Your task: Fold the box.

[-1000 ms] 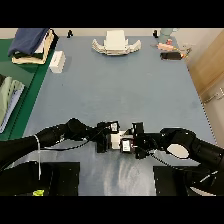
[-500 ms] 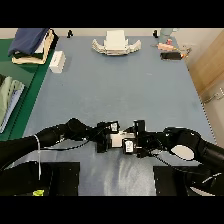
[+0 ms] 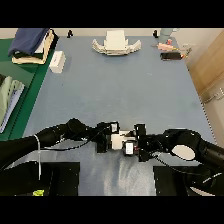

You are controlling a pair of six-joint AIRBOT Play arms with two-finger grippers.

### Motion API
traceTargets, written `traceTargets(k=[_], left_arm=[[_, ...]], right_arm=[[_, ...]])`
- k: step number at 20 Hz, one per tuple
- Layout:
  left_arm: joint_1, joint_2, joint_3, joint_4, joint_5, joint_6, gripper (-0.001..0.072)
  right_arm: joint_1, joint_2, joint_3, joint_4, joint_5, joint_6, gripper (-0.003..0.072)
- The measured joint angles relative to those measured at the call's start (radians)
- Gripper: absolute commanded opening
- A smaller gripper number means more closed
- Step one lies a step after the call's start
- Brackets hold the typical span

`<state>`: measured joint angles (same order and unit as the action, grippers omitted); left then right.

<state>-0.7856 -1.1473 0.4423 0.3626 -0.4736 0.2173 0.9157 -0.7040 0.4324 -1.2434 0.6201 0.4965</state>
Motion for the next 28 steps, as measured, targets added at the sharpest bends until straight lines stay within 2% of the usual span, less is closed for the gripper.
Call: traceTargets(k=[11,25,26,28], left_arm=[[0.0,0.0,0.0,-0.001,0.004,-0.003,0.0464],[0.002,0.0,0.0,-0.001,0.003,-0.002,0.0464],[0.002,0.0,0.0,-0.001,0.003,-0.002,0.0465],[0.001,0.0,0.0,-0.001,0.003,-0.002,0.0464]], right_arm=[[0.0,-0.031,-0.001,-0.077,-0.05,0.0,0.0451],[0.0,0.006,0.0,-0.16,-0.13,0.0,0.0446],[0.0,0.006,0.0,-0.163,-0.132,0.0,0.0435],[0.0,0.006,0.0,-0.168,-0.14,0.0,0.0354]])
